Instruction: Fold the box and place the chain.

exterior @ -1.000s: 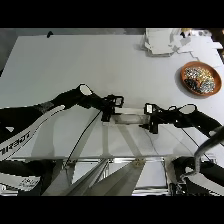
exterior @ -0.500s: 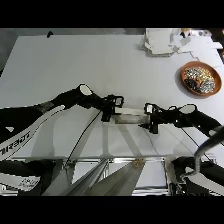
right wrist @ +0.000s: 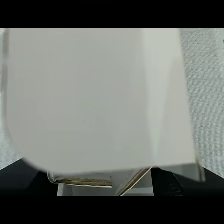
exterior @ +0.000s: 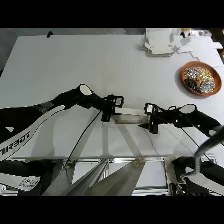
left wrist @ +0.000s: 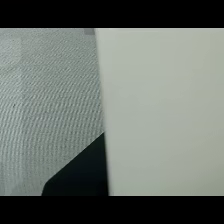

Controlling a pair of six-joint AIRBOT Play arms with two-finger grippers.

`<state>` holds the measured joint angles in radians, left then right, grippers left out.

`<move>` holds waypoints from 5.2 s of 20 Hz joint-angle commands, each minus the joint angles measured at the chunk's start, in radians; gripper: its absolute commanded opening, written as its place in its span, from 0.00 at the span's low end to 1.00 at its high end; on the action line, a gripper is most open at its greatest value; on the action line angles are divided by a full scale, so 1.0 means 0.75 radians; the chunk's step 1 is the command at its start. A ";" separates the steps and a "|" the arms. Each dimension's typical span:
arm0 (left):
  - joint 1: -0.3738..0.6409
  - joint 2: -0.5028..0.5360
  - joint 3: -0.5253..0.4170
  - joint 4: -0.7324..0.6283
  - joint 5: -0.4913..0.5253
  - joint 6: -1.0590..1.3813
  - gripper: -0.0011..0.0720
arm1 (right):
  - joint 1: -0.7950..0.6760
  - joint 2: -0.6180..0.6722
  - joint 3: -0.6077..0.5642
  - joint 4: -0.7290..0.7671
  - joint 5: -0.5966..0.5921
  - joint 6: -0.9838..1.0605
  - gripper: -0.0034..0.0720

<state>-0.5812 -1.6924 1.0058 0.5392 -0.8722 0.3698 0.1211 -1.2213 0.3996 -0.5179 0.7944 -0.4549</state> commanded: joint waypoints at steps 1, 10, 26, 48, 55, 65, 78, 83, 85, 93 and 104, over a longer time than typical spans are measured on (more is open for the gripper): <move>0.000 0.001 0.001 0.000 0.001 0.000 0.03 | 0.001 -0.001 -0.001 -0.001 -0.002 0.001 0.67; 0.000 0.001 0.001 0.000 0.001 0.000 0.03 | 0.001 -0.001 -0.001 -0.002 -0.001 0.001 0.67; 0.004 0.082 0.001 0.063 0.043 -0.119 0.75 | 0.001 -0.001 -0.001 -0.002 -0.001 0.001 0.67; -0.308 0.430 0.000 0.447 0.293 -0.991 0.02 | 0.001 -0.001 -0.001 -0.002 -0.001 0.001 0.67; -0.292 0.372 0.000 0.444 0.536 -1.395 0.02 | 0.001 -0.001 -0.001 -0.002 -0.001 0.001 0.67; -0.270 0.500 -0.147 0.522 0.319 -1.118 0.03 | 0.001 -0.001 -0.001 -0.002 -0.001 0.001 0.67; -0.118 0.727 -0.232 0.469 0.326 -0.966 0.02 | 0.001 -0.001 -0.001 -0.002 -0.001 0.001 0.67; -0.112 0.760 -0.232 0.536 0.305 -0.967 0.02 | 0.001 -0.001 -0.001 -0.002 0.000 0.001 0.67; -0.111 0.759 -0.232 0.581 0.303 -0.982 0.02 | 0.001 -0.001 -0.001 -0.002 -0.001 0.001 0.67; -0.111 0.758 -0.232 0.590 0.301 -0.982 0.03 | 0.001 -0.001 -0.001 -0.001 0.001 0.002 0.67; -0.112 0.756 -0.232 0.589 0.305 -0.982 0.03 | 0.001 0.006 -0.001 -0.148 0.078 0.001 0.67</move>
<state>-0.6655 -1.1244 0.8322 0.9806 -0.6445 -0.3664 0.1219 -1.2194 0.3988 -0.5488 0.8288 -0.4541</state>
